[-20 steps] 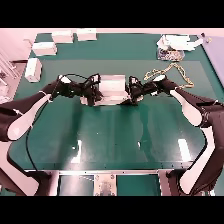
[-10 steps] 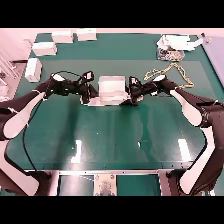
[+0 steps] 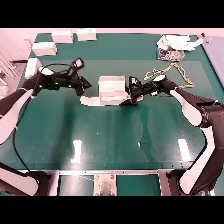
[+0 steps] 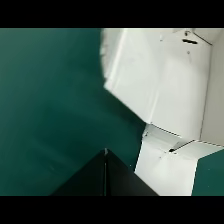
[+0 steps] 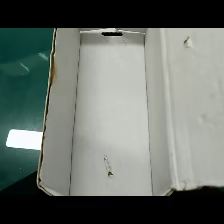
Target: Fold the box and place the chain.
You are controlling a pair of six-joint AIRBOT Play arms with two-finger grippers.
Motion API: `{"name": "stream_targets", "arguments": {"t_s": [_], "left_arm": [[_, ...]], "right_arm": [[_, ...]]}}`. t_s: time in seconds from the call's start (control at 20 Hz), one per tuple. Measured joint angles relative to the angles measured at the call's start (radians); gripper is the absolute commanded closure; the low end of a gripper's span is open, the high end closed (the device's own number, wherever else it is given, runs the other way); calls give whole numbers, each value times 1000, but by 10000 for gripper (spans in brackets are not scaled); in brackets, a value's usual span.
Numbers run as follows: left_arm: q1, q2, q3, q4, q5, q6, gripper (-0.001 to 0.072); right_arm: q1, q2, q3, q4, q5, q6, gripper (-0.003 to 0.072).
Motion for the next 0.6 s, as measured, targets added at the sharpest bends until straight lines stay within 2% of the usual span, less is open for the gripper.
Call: {"name": "stream_targets", "arguments": {"t_s": [0.3, 0.6], "left_arm": [[103, 16, -7, 103, -121, -552, 690], [100, 16, -83, 205, -173, -803, 691]], "right_arm": [[0, 0, 0, 0, 0, 0, 106], [0, 0, 0, 0, 0, 0, 107]]}}
